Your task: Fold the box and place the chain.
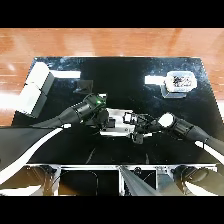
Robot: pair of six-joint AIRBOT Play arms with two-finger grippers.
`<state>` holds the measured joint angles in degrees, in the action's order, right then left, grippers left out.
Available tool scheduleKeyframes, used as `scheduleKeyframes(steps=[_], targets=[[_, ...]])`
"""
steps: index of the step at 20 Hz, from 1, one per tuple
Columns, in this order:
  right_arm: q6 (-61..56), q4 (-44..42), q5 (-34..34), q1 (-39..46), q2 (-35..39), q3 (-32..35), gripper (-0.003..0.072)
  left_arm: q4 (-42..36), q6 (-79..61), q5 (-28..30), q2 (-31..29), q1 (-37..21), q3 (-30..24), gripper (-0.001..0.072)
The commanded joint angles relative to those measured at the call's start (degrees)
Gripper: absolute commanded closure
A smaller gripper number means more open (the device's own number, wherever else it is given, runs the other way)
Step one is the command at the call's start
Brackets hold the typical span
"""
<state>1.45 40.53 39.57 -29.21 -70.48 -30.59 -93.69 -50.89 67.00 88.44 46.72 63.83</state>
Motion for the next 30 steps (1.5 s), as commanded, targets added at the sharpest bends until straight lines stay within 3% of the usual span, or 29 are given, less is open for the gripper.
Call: scheduleKeyframes(steps=[1, 4, 10, 11, 14, 19, 24, 30], targets=[[0.0, 0.0, 0.0, 0.0, 0.0, 0.0, 0.0231, 0.0, -0.2, -0.1, 0.0, 0.0, 0.0, 0.0576], [0.0, 0.0, 0.0, 0.0, 0.0, 0.0, 0.0231, -0.1, -0.4, 0.0, 0.0, 0.1, 0.0, 0.0691], [0.0, 0.0, 0.0, 0.0, 0.0, 0.0, 0.0231, -1.6, -0.3, -0.1, 0.0, 0.2, 0.1, 0.069], [0.0, 0.0, 0.0, 0.0, 0.0, 0.0, 0.0231, -1.8, -0.3, 0.0, 0.0, 0.2, 0.1, 0.0675], [0.0, 0.0, 0.1, 0.0, 0.0, 0.0, 0.0232, -1.8, -0.3, 0.4, 0.0, 0.2, 0.1, 0.0335], [0.0, 0.0, 0.1, 0.0, 0.0, 0.0, 0.0231, -1.8, -0.3, 0.6, -0.1, 0.2, 0.1, 0.0333], [0.0, 0.0, 0.3, 0.0, 0.0, 0.0, 0.0231, 0.0, -1.6, 4.4, -1.2, -0.3, 3.1, 0.0334], [0.0, 0.0, 0.3, 0.0, 0.0, 0.0, 0.0231, -2.8, -2.3, 4.4, 1.6, -0.4, 2.9, 0.0348]])
